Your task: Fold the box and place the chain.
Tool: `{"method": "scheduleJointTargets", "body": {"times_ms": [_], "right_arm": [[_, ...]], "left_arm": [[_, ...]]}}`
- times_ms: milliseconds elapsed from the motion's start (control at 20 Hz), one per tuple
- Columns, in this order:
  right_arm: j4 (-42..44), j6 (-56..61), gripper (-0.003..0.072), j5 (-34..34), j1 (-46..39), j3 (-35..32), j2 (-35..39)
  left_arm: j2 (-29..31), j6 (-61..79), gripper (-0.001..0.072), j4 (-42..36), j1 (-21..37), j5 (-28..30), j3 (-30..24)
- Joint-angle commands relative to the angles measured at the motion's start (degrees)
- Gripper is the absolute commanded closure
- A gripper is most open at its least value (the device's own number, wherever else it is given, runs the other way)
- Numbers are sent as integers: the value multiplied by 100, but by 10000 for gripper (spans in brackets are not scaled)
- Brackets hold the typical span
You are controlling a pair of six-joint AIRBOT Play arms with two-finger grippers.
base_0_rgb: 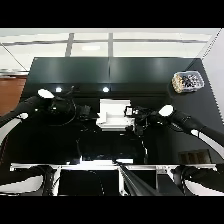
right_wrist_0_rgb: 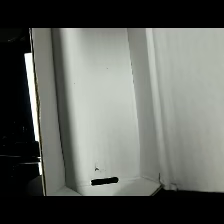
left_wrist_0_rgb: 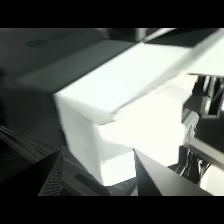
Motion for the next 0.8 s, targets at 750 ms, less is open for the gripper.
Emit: {"method": "scheduleJointTargets", "body": {"times_ms": [750], "right_arm": [[7,2,197,-4,0,0,2]], "left_arm": [[-2,-3908,203,3204,-1784,542,1497]]}}
